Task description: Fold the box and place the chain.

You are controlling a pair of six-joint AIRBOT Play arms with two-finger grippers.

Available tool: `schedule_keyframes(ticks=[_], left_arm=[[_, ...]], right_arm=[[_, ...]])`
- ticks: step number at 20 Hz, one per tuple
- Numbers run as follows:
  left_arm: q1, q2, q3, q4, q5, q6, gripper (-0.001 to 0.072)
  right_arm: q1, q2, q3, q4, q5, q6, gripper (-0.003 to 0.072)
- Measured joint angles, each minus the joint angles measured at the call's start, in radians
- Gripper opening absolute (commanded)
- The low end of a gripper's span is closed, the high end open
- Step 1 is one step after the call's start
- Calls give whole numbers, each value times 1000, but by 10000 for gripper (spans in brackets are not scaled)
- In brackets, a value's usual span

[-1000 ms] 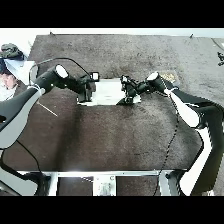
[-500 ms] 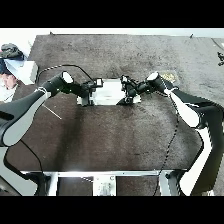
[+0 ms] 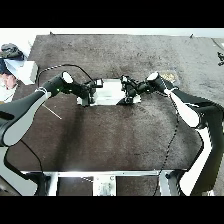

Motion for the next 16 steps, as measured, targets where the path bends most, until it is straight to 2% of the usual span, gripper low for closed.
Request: schedule_keyframes(ticks=[3,4,5,15,16], left_arm=[[0,0,0,-6,-3,0,220],[0,0,0,-13,0,0,186],[0,-1,0,-24,4,0,93],[0,-12,0,-144,24,66,97],[0,-13,0,-163,24,80,195]], right_arm=[[0,0,0,0,0,0,346],[0,0,0,0,0,0,346],[0,0,0,0,0,0,346],[0,0,0,0,0,0,346],[0,0,0,0,0,0,346]])
